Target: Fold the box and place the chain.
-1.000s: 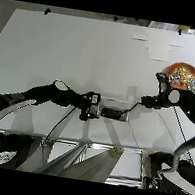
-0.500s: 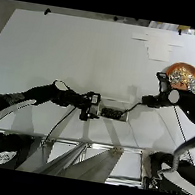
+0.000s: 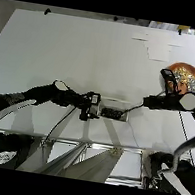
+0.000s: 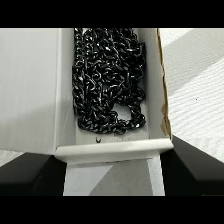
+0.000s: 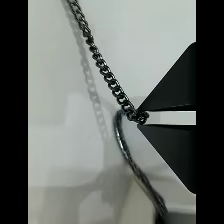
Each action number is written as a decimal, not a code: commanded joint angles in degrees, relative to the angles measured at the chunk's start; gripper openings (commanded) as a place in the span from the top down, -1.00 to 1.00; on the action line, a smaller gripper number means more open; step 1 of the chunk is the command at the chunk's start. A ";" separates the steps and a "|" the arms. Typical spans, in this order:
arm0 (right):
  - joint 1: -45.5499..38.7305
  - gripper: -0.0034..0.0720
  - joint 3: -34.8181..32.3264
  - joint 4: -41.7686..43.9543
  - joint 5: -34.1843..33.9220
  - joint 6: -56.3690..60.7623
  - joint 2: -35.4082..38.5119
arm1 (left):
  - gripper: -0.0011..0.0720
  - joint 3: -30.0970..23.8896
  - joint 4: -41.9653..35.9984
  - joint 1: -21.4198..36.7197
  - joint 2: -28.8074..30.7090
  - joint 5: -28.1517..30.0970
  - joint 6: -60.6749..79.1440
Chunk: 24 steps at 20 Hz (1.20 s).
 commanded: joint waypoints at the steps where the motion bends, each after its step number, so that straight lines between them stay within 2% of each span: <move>1: 4.70 0.87 0.04 9.73 5.53 -3.67 8.61 | 0.39 0.07 0.00 0.04 0.02 0.00 0.02; 4: 8.81 0.87 0.04 13.77 5.44 -3.63 12.31 | 0.39 0.07 0.00 0.02 0.02 0.02 0.02; 8: 12.31 0.87 0.04 20.37 4.39 -3.72 12.81 | 0.39 0.07 0.00 0.04 0.02 0.02 0.02; 17: 21.16 0.87 0.04 30.88 -12.17 -7.63 12.39 | 0.39 0.07 0.00 0.04 0.02 0.02 0.02; 24: 24.74 0.87 0.04 41.40 -17.49 -16.24 8.70 | 0.39 0.07 0.00 0.04 0.02 0.02 0.02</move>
